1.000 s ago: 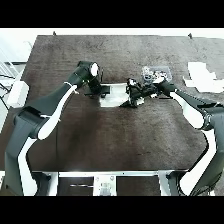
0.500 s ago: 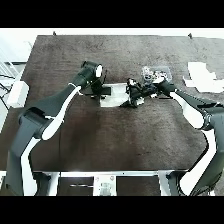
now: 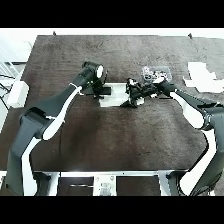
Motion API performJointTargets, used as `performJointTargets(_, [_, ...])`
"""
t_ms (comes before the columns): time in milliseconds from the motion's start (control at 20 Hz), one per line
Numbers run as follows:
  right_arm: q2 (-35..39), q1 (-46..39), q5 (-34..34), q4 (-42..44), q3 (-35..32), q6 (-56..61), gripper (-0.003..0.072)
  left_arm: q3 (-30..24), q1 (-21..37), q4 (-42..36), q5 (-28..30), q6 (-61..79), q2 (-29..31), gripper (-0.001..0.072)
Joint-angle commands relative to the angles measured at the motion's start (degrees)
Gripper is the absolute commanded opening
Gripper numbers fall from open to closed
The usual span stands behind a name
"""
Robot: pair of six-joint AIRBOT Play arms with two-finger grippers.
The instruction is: Fold the box and place the chain.
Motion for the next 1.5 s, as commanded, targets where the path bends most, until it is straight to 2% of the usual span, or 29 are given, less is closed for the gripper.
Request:
performJointTargets(0, [0.0, 0.0, 0.0, 0.0, 0.0, 0.0, 0.0587, 0.0, 0.0, 0.2, -0.9, 0.0, -0.4, 0.0021])
performJointTargets(250, [0.0, 0.0, 0.0, 0.0, 0.0, 0.0, 0.0587, 0.3, 0.0, -0.2, -1.3, 0.1, -0.3, 0.0026])
performJointTargets(300, [0.0, 0.0, 0.0, 0.0, 0.0, 0.0, 0.0587, 0.9, 0.0, -0.5, -1.4, 0.7, -0.3, 0.0215])
performJointTargets(350, [0.0, 0.0, 0.0, 0.0, 0.0, 0.0, 0.0587, 1.4, 0.0, -1.2, -1.5, 2.0, -0.1, 0.0355])
performJointTargets(600, [0.0, 0.0, 0.0, 0.0, 0.0, 0.0, 0.0587, 2.2, 0.4, -1.3, -5.3, 3.6, 1.5, 0.0380])
performJointTargets(650, [0.0, 0.0, 0.0, 0.0, 0.0, 0.0, 0.0587, 2.3, 0.4, -1.3, -6.1, 4.6, 2.1, 0.0498])
performJointTargets(1150, [0.0, 0.0, 0.0, 0.0, 0.0, 0.0, 0.0587, 2.3, 1.8, -0.8, -11.1, 13.7, 12.4, 0.0494])
performJointTargets(1450, [0.0, 0.0, 0.0, 0.0, 0.0, 0.0, 0.0587, 0.7, 4.0, -1.3, -9.0, 18.9, 16.0, 0.0494])
